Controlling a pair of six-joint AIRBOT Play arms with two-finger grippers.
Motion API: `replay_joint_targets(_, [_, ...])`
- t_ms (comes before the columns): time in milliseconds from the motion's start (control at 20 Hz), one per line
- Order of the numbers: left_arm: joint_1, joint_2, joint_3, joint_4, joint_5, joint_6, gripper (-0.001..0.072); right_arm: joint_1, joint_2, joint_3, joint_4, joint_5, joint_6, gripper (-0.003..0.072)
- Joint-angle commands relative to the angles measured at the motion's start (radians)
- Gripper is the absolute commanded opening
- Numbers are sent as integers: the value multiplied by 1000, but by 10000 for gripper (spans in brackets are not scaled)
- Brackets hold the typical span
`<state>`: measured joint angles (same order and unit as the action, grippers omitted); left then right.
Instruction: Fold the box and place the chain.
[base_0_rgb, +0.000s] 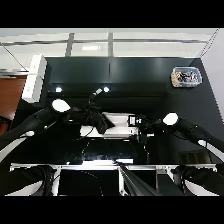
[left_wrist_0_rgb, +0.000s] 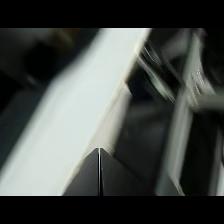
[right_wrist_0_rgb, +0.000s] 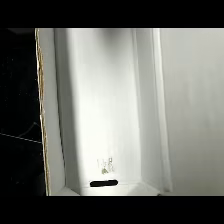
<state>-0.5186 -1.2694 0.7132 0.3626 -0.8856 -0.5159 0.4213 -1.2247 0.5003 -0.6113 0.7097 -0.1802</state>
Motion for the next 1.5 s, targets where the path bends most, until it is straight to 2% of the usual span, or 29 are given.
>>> replay_joint_targets(0, [1,-57,-3,-106,215,67,29,0,0,-1,1,0,0,424])
replay_joint_targets(100, [0,-57,-3,-30,246,67,28,0,0,-1,1,0,0,424])
replay_joint_targets(350, [-12,-62,-3,99,224,63,28,0,0,-1,1,0,0,424])
replay_joint_targets(550, [-20,-85,-3,106,207,63,28,0,0,-1,1,0,0,425])
replay_joint_targets(800, [1,-87,10,160,251,63,28,0,0,-1,1,0,0,424])
replay_joint_targets(1000, [118,-2,68,189,117,-45,27,0,0,-1,1,0,0,424])
replay_joint_targets(1100, [185,77,66,295,61,-45,27,0,0,-1,1,0,0,425])
replay_joint_targets(1150, [216,112,66,370,11,-52,27,0,0,-1,0,0,0,425])
replay_joint_targets(1300, [277,184,65,547,-241,-33,28,0,0,-1,0,1,0,425])
replay_joint_targets(1350, [276,187,60,576,-304,-6,102,0,0,-1,0,1,0,425])
replay_joint_targets(1400, [269,187,43,579,-330,48,398,0,0,-1,0,1,0,425])
replay_joint_targets(1450, [256,186,16,575,-303,119,713,0,0,-1,0,1,0,425])
